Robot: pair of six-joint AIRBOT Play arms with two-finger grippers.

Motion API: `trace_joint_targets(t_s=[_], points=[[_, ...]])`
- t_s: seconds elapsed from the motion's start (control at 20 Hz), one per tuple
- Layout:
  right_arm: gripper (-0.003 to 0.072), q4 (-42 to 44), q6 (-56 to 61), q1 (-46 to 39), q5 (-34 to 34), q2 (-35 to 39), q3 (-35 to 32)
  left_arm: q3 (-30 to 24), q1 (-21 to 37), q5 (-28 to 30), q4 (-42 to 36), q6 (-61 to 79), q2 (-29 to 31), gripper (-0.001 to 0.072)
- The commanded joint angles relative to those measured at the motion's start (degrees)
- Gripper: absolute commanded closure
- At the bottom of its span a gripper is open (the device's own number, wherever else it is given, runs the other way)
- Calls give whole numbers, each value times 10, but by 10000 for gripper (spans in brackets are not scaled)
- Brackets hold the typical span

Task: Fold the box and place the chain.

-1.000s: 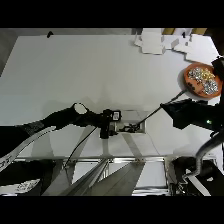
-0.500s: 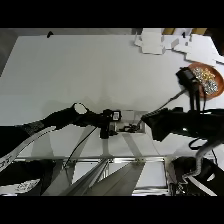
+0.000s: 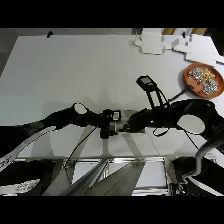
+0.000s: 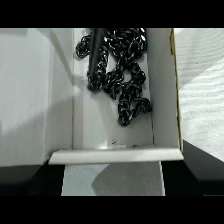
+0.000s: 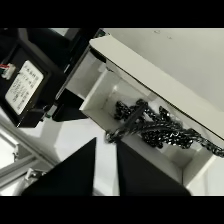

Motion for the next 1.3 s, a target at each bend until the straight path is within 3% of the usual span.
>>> trace_joint_targets(t_s=[0.0,0.25,0.4,0.6,0.65,0.8,1.25], points=[[477,-7,-27,-7,2,-15,10,0,0,0,0,0,0,436],[494,-39,-44,-103,42,-7,68,0,0,0,0,0,0,436],[611,-104,-43,-182,54,-13,70,0,0,0,0,0,0,436],[646,-168,-41,-274,60,-43,37,0,0,0,0,0,0,436],[624,-169,-41,-290,55,-55,23,0,0,0,0,0,0,436],[417,-171,-42,-314,23,-94,-15,0,0,0,0,0,0,436],[410,-169,-42,-314,-47,-189,-21,0,0,0,0,0,0,436]])
